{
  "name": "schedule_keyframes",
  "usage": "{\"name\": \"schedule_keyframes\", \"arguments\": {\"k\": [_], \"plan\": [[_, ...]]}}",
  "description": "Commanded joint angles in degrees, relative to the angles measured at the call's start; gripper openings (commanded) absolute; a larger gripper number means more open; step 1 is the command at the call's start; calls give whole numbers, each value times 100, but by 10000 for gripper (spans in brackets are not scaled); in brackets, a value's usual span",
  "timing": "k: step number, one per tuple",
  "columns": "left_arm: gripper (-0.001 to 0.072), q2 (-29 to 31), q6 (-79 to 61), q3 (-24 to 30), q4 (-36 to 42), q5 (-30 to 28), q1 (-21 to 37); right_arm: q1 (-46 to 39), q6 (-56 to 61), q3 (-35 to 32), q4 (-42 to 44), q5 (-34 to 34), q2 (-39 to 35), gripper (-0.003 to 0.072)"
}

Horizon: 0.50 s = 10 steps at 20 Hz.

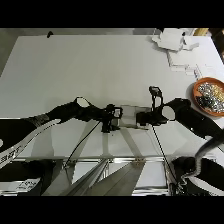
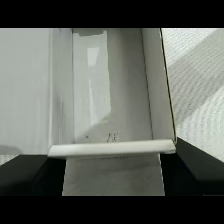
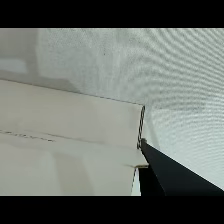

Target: Fold the box and place the chain.

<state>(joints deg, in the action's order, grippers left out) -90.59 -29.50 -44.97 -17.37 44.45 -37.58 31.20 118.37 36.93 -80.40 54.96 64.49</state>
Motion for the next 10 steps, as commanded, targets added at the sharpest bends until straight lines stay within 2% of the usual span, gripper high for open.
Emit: {"name": "schedule_keyframes", "arguments": {"k": [1, 8, 10], "plan": [[504, 0, -2, -2, 0, -7, -2, 28, 138, 155, -232, 201, 22, 408], [504, 0, -2, -2, 0, -7, -2, 28, 61, 179, -234, 417, -55, 431], [504, 0, -2, -2, 0, -7, -2, 28, -20, 181, -234, 422, -162, 526]]}}
